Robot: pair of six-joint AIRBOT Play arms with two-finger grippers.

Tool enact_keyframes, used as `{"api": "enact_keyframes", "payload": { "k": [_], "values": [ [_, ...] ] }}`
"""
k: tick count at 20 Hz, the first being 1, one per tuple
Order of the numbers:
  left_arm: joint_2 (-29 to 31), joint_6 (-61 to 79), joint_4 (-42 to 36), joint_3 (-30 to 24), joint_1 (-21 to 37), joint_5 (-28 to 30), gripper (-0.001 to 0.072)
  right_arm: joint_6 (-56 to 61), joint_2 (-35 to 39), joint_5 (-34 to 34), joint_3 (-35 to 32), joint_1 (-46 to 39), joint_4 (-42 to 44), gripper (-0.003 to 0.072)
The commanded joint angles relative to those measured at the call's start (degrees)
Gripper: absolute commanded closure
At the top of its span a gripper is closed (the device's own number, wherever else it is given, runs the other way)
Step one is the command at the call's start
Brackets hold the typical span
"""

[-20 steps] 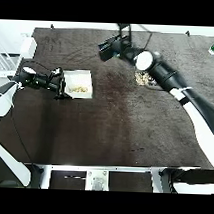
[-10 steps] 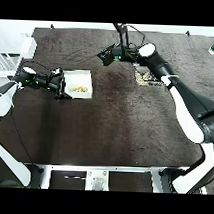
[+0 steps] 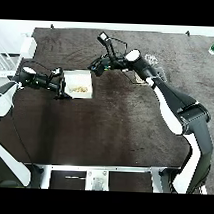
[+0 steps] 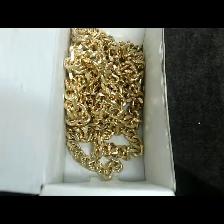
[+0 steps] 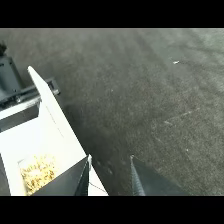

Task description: Fold the box and place the chain.

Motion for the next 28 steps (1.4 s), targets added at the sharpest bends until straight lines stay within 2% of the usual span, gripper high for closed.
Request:
{"api": "enact_keyframes", "payload": {
  "k": [1,16,21,22,25,28],
  "values": [
    [0.02,0.0,0.02,0.04,0.04,0.0,0.0182,-0.31,-0.63,1.05,0.35,0.92,-1.27,0.0381],
    [0.02,0.0,0.02,0.04,0.04,0.0,0.0182,-0.46,-0.63,11.5,1.25,4.92,-5.92,0.0383],
    [0.02,0.0,0.02,0.04,0.04,0.0,0.0182,-0.46,-0.63,12.0,1.25,6.86,-9.27,0.0373],
    [0.02,0.0,0.02,0.04,0.04,0.0,0.0182,-0.46,-0.66,11.54,1.22,6.86,-9.29,0.0324],
    [0.02,0.0,0.02,0.04,0.04,0.0,0.0182,-0.46,-0.92,7.39,1.25,6.91,-9.18,0.0315],
    [0.02,0.0,0.02,0.04,0.04,0.02,0.0182,-0.48,-1.2,7.34,1.25,7.41,-9.09,0.0294]
  ]
}}
